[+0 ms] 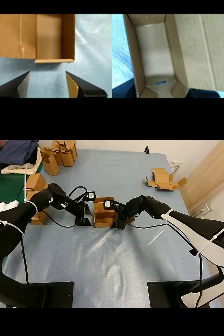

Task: Fold the box.

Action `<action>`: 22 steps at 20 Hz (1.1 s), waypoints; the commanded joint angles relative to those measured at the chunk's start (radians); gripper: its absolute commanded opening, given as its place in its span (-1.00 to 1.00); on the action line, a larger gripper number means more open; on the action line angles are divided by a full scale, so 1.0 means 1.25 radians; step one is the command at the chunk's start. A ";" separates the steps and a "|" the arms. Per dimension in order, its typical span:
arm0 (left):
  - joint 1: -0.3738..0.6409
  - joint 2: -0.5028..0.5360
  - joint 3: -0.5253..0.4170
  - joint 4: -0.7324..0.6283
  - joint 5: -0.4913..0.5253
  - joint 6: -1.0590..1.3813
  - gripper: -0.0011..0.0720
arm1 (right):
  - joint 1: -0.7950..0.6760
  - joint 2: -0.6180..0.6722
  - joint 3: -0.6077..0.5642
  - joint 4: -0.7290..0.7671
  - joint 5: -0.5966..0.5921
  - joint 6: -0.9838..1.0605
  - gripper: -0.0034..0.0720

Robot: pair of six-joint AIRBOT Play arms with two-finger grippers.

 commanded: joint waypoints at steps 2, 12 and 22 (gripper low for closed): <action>0.021 -0.001 -0.001 0.034 -0.036 -0.062 0.92 | 0.001 0.000 0.000 0.001 -0.001 0.001 0.97; 0.130 -0.001 -0.002 0.045 -0.109 -0.260 0.89 | 0.001 0.000 0.000 0.001 -0.001 0.001 0.97; 0.315 0.158 -0.254 -0.615 -0.172 0.128 -0.03 | 0.001 -0.002 0.000 0.000 -0.001 0.000 0.97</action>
